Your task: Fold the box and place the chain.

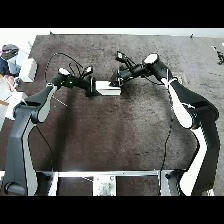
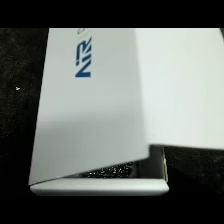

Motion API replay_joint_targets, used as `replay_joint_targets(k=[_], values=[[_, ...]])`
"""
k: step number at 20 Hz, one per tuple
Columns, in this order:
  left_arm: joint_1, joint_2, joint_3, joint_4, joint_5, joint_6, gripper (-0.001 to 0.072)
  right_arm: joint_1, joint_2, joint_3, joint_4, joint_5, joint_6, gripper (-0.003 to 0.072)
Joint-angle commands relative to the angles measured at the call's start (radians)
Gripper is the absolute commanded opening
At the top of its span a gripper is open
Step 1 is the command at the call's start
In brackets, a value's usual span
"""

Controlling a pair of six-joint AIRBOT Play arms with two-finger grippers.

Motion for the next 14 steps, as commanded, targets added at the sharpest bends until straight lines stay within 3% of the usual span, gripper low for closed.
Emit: replay_joint_targets(k=[1, 8, 10, 14], values=[[0.001, -0.001, 0.0, 0.0, 0.001, 0.002, 0.0481, 0.011, -0.001, 0.001, -0.003, -0.047, -0.02, 0.0264], [0.001, -0.001, 0.0, 0.0, 0.002, 0.002, 0.0481, 0.014, -0.001, 0.001, -0.074, -0.064, -0.02, 0.0267], [0.001, -0.001, 0.0, 0.0, 0.002, 0.002, 0.0481, 0.014, -0.001, 0.001, -0.085, -0.093, -0.02, 0.0368], [0.001, -0.001, 0.0, 0.0, 0.002, 0.002, 0.0481, 0.014, 0.002, 0.001, -0.084, -0.115, -0.024, 0.0347]])
